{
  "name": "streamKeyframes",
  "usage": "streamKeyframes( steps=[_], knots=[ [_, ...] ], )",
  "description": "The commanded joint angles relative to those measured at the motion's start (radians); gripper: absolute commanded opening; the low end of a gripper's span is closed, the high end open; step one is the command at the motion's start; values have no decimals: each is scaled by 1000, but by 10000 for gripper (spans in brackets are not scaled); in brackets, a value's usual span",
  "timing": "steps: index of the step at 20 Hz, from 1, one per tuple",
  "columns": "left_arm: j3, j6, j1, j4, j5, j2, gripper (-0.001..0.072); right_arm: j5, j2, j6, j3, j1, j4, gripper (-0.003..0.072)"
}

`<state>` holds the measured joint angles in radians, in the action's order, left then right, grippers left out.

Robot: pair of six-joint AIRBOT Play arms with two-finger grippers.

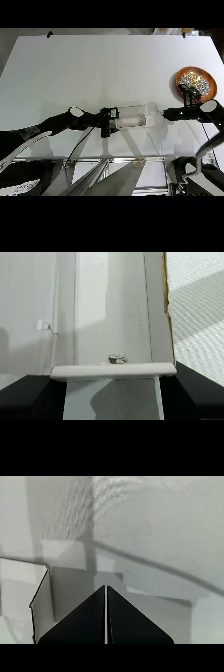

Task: Fold the box and place the chain.

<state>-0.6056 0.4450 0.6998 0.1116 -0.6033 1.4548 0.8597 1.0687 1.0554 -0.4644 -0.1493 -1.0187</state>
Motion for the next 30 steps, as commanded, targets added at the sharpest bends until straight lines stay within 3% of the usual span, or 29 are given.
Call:
streamKeyframes(
  steps=[1,10,12,17,24,28,30],
  knots=[
    [0,0,0,0,0,0,370,50,61,-18,10,31,93,14],
    [0,0,0,0,0,0,369,127,17,-89,10,132,242,19],
    [0,0,0,0,0,0,370,127,-39,-88,10,144,246,141],
    [0,0,0,0,0,0,369,186,-92,-88,10,144,277,275],
    [0,0,0,0,0,0,369,197,-92,-89,10,176,283,281],
    [0,1,0,0,0,0,369,82,-92,-11,9,259,235,346],
    [0,0,0,0,0,0,369,55,-92,30,7,288,196,343]
  ],
)
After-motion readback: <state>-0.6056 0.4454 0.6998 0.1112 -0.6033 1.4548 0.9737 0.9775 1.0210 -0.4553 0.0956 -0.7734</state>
